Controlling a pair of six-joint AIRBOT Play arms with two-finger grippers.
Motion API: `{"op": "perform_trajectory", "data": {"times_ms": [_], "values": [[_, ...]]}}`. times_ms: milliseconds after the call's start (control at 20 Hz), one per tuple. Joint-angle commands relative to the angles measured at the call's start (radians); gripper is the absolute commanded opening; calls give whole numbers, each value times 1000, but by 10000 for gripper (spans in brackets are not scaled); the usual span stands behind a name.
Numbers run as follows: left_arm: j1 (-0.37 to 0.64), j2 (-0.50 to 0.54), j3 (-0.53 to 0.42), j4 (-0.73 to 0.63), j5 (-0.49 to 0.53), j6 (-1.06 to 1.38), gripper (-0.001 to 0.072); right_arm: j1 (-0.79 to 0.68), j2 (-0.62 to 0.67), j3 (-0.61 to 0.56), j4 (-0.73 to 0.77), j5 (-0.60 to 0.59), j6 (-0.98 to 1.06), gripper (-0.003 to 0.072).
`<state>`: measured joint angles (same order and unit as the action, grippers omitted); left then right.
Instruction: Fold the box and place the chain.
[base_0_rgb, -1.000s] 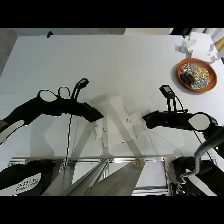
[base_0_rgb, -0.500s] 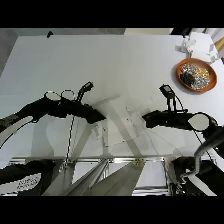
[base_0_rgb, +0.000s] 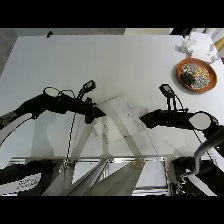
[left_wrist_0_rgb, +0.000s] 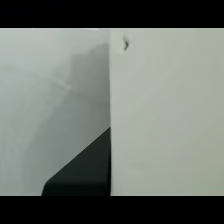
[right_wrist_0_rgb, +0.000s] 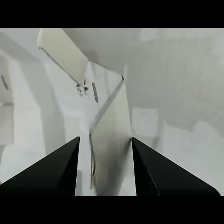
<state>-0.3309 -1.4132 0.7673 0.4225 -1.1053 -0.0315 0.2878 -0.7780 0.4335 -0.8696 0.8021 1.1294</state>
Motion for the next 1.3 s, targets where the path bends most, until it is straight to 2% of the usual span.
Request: {"op": "perform_trajectory", "data": {"times_ms": [0, 100, 150, 400, 500, 750, 1250], "values": [[-43, 1, 142, 209, -32, 32, 2, 1, 1, 73, -65, 112, 0, 366], [-93, -1, 195, 306, 7, 55, 2, 1, 1, 130, -117, 179, 0, 366], [-114, -4, 200, 307, 35, 90, 2, 1, 1, 152, -141, 206, 0, 366], [-163, -71, 200, 208, 161, 126, 3, 1, 1, 176, -270, 260, 0, 365], [-163, -108, 199, 170, 163, 140, 3, 1, 1, 176, -286, 260, 0, 365], [-163, -165, 199, 182, 159, 140, 3, 1, 1, 176, -285, 257, -1, 365], [-163, -175, 199, 222, 159, 140, 9, 1, 1, 176, -286, 257, -12, 365]]}}
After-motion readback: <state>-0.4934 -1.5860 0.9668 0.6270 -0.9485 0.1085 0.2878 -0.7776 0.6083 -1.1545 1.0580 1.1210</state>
